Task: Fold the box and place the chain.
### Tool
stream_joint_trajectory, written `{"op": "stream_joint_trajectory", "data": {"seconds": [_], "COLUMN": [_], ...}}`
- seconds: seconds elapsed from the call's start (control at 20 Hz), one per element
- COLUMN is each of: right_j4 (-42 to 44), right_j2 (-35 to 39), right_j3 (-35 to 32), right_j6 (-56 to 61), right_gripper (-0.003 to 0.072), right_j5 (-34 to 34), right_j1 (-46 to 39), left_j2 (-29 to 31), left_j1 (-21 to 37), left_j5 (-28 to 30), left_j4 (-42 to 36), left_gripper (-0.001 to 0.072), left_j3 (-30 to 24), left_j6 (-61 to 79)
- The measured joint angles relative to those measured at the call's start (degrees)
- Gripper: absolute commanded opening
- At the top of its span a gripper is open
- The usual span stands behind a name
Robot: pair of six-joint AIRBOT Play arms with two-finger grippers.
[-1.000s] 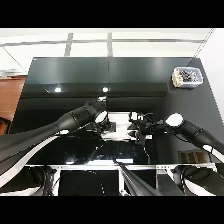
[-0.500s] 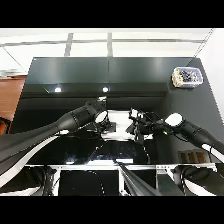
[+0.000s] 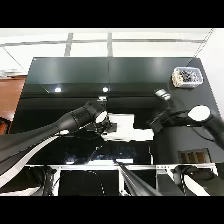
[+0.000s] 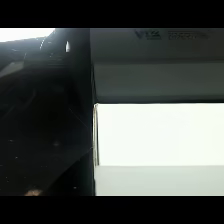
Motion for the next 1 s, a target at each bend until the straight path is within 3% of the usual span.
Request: {"op": "stream_joint_trajectory", "data": {"seconds": [0.15, 0.3, 0.55, 0.7, 0.8, 0.85, 1.0], "right_j4": [0.61, 3.08, 15.1, 22.88, 22.16, 20.46, 18.03], "right_j2": [0.48, -3.04, -11.43, -13.99, -14.71, -14.93, -15.3], "right_j3": [-2.95, -6.75, -9.42, -7.65, -4.46, -2.62, 1.62], "right_j6": [12.09, 17.11, 9.64, 3.56, 3.58, 4.57, 6.8], "right_gripper": [0.0018, 0.0018, 0.0019, 0.0032, 0.0473, 0.0525, 0.0526], "right_j5": [0.09, 3.37, 7.41, 8.48, 10.91, 12.37, 16.22], "right_j1": [-9.88, -12.85, -5.92, -1.62, -0.42, -0.04, 0.66], "left_j2": [0.0, 0.0, 0.0, 0.0, 0.0, 0.0, 0.0], "left_j1": [0.0, 0.0, 0.0, 0.0, 0.0, 0.0, 0.0], "left_j5": [0.0, -0.02, -0.39, -0.37, -0.37, -0.37, -0.37], "left_j4": [0.04, 0.07, 0.09, 0.11, 0.11, 0.11, 0.11], "left_gripper": [0.0026, 0.0026, 0.0026, 0.0026, 0.0026, 0.0026, 0.0026], "left_j3": [0.0, 0.0, 0.0, 0.0, 0.0, 0.0, 0.0], "left_j6": [-0.02, -0.11, -0.09, -0.09, -0.09, -0.07, 0.0]}}
